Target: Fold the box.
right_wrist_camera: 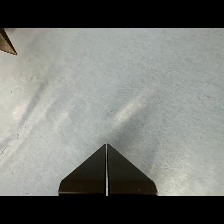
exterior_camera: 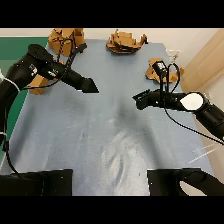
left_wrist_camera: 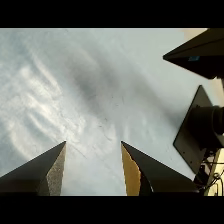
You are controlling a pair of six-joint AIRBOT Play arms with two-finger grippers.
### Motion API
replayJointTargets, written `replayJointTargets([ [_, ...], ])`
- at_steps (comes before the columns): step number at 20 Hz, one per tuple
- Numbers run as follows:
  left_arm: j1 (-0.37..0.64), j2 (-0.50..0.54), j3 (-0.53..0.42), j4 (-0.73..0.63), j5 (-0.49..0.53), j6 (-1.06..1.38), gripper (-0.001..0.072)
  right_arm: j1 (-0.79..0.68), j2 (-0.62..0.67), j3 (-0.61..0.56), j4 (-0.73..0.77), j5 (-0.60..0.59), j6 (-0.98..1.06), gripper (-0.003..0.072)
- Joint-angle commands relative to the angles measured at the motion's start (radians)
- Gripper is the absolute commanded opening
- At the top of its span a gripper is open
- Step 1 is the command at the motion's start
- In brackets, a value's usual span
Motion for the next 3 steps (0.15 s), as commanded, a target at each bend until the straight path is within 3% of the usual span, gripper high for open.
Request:
replayJointTargets([
  [1,0.006,0.035,0.000,0.013,0.002,-0.095,0.0540,0.000,0.000,0.000,0.002,0.001,0.000,0.0006],
  [3,0.018,0.063,0.000,0.013,0.010,-0.094,0.0540,0.000,0.000,0.000,0.002,0.001,0.000,0.0006],
])
